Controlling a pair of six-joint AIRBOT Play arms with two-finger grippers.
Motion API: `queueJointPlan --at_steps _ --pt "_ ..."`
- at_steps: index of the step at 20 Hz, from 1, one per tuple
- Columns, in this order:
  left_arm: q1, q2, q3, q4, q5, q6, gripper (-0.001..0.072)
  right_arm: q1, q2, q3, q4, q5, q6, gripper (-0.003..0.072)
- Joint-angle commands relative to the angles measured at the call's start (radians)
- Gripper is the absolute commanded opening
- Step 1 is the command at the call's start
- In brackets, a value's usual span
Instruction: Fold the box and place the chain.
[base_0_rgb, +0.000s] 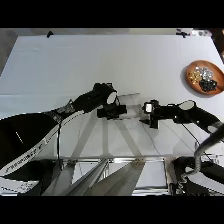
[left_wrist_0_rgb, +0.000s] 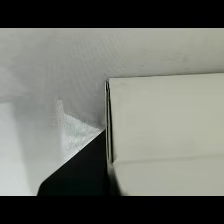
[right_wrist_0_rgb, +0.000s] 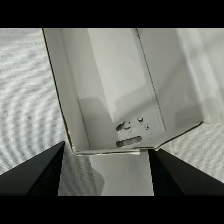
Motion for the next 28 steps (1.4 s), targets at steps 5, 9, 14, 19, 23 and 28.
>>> queueJointPlan --at_steps 5,9,14,19,23,28 --pt "-0.001 -0.001 0.000 -0.003 0.021 0.094 0.0174 0.000 0.000 0.000 0.000 0.000 0.000 0.0567" --pt "-0.001 -0.001 0.000 -0.003 0.021 0.093 0.0073 0.000 0.000 0.000 0.000 0.000 0.000 0.0567" --pt "-0.001 -0.001 0.000 -0.003 0.006 0.116 0.0008 0.000 0.000 0.000 0.000 0.000 0.000 0.0567" --pt "-0.001 -0.001 0.000 0.004 -0.029 0.138 0.0007 0.000 0.000 0.000 0.001 0.000 0.000 0.0567" --pt "0.000 0.010 0.000 -0.026 -0.007 0.162 0.0266 0.000 0.000 0.000 0.000 0.000 0.000 0.0567" --pt "0.009 0.052 0.000 -0.022 0.001 0.229 0.0555 0.000 0.000 0.000 0.000 0.000 0.000 0.0567"
